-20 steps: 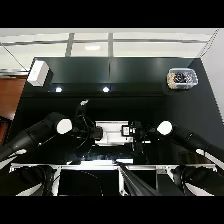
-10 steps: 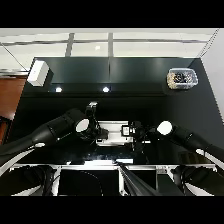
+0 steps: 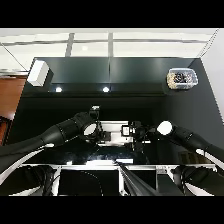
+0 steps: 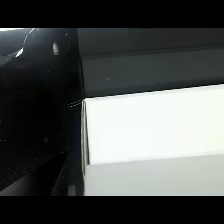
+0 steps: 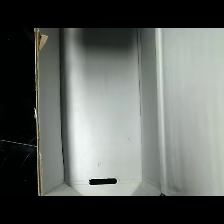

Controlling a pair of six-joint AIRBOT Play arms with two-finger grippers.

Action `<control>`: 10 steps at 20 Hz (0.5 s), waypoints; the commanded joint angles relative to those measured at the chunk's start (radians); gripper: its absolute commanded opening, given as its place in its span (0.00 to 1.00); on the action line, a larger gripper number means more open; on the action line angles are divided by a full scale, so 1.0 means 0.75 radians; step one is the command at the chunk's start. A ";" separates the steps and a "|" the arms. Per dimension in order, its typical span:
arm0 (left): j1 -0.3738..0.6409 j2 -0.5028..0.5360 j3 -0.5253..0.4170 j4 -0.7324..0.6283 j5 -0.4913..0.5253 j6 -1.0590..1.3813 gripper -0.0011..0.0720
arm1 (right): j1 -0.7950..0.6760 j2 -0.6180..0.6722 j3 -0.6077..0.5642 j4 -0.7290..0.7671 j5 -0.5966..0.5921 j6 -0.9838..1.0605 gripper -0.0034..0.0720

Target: Fold the box and place the chain.

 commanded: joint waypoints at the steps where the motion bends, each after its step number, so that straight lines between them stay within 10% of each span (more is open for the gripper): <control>1: -0.006 -0.006 0.002 0.012 0.017 -0.025 0.55 | -0.001 0.001 0.002 0.001 0.002 0.001 0.69; 10: 0.002 -0.006 0.003 0.038 0.018 -0.048 0.55 | -0.001 0.001 0.002 0.000 0.002 0.001 0.69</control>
